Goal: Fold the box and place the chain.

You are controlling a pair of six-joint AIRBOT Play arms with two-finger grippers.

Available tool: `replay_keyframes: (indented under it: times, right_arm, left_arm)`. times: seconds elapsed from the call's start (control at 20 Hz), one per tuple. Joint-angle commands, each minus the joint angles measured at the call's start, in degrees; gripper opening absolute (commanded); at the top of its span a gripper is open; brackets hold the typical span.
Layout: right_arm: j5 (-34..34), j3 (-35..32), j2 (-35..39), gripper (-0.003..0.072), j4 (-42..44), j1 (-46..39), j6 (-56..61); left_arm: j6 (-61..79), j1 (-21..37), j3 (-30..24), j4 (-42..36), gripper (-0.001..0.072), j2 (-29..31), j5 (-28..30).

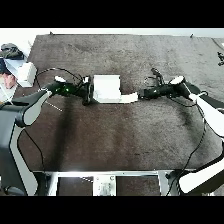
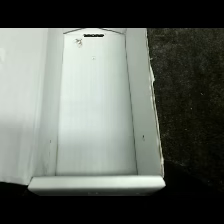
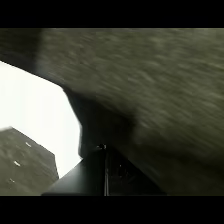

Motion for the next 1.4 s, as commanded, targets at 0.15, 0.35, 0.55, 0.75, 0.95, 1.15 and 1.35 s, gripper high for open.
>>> replay_keyframes:
  times: [0.15,0.35,0.55,0.75,0.95,1.15,1.35]
  right_arm:
    - [2.78,-0.61,-0.46,0.0131,13.31,3.76,-7.32]
    - [3.69,0.22,1.14,0.0323,16.02,3.93,-7.82]
    - [5.75,1.81,1.11,0.0326,15.78,5.35,-8.17]
    - [5.55,1.92,1.07,0.0602,14.69,8.31,-10.67]
    - [4.07,3.96,1.07,0.0601,10.84,10.19,-7.13]
    - [2.69,8.35,1.05,0.0601,-1.07,11.78,3.04]
    - [1.07,12.50,0.81,0.0600,-10.71,14.97,9.70]
  left_arm:
    - [0.00,-0.02,0.00,0.02,0.0277,-0.04,0.00]
    - [0.00,0.00,0.00,0.02,0.0277,-0.04,0.00]
    - [0.00,0.00,0.00,0.02,0.0277,-0.04,0.00]
    - [0.00,-0.02,0.00,0.02,0.0277,-0.04,0.00]
    - [0.00,-0.02,0.02,0.02,0.0277,-0.04,0.00]
    - [0.00,-0.02,0.00,0.02,0.0277,-0.04,0.00]
    - [0.00,-0.02,0.00,0.02,0.0277,-0.04,0.00]
